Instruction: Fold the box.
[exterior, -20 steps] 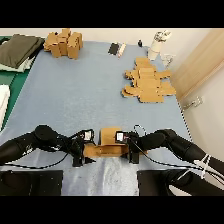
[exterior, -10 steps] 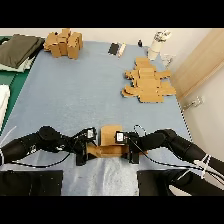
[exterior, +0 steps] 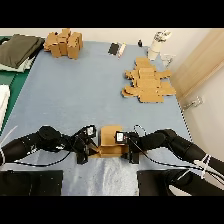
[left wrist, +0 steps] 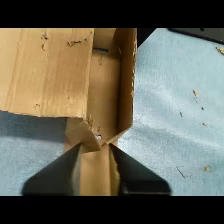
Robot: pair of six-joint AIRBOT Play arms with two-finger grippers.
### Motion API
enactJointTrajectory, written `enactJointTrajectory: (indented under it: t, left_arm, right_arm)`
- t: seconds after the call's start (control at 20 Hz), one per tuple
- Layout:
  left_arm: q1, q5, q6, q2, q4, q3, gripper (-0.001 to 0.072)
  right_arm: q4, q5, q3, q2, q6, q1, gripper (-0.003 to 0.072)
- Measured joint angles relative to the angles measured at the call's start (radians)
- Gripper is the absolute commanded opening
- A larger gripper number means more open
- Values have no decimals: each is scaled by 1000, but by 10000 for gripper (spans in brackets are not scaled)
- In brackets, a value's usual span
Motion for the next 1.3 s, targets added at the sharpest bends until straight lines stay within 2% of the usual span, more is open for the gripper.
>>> enactJointTrajectory:
  t: [0.4, 0.9, 1.0, 1.15, 1.2, 1.3]
  left_arm:
    - [-11, -21, 9, -10, -68, 2, 156]
    - [-25, 6, 41, -22, -137, 9, 160]
    - [-27, 10, 61, -22, -145, 9, 440]
    - [-38, 14, 91, -22, -154, 10, 446]
    - [-39, 16, 97, -22, -156, 10, 526]
    - [-42, 21, 106, -22, -159, 11, 551]
  right_arm:
    - [0, 0, 0, 0, 1, 0, 511]
    - [0, 1, 0, 0, 1, 0, 511]
    - [1, 1, 0, 0, 1, 0, 511]
    - [1, 1, 0, 0, 2, 0, 511]
    - [1, 1, 0, 0, 2, 0, 511]
    - [1, 1, 0, 0, 2, 0, 511]
